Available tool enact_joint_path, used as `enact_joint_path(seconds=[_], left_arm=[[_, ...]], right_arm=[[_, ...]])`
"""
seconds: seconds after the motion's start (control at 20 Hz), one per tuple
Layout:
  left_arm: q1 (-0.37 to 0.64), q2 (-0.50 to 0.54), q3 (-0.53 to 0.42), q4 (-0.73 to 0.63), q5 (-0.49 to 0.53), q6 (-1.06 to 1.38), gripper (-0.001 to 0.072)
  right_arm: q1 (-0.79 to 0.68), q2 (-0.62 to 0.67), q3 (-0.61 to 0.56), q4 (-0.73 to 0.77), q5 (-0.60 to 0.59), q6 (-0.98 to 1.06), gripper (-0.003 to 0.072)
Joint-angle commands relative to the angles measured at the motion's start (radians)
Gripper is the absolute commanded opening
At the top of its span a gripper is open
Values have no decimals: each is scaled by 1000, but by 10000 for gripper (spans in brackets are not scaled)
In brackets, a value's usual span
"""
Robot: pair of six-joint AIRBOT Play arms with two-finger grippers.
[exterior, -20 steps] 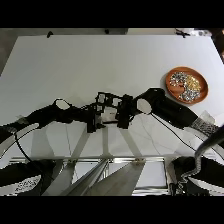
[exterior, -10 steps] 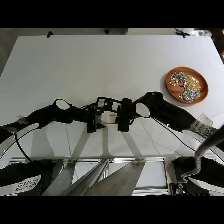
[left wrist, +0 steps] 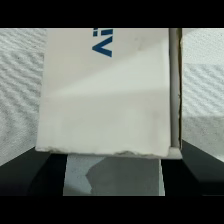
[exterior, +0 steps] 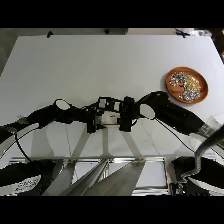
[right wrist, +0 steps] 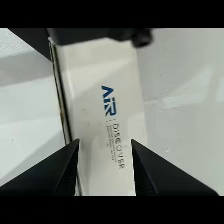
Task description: Fold the box and place the chain.
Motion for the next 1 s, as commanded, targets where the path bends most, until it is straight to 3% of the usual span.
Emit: enact_joint_path(seconds=[0.0,0.05,0.15,0.3,0.55,0.7,0.95], left_arm=[[0,1,0,-2,4,-2,387],[0,1,0,-2,3,-2,387],[0,1,0,-2,3,-2,387],[0,1,0,-2,4,-2,387],[0,1,0,-2,3,-2,387],[0,1,0,-2,3,-2,387],[0,1,0,-2,3,-2,387]], right_arm=[[-4,34,0,0,-10,4,358],[-5,48,0,6,-10,6,274],[-37,77,0,90,-12,22,10],[-110,81,-62,383,-90,107,9],[-94,81,-282,809,-349,-68,6],[-95,81,-351,894,-362,-130,6],[-95,81,-378,901,-375,-146,6]])
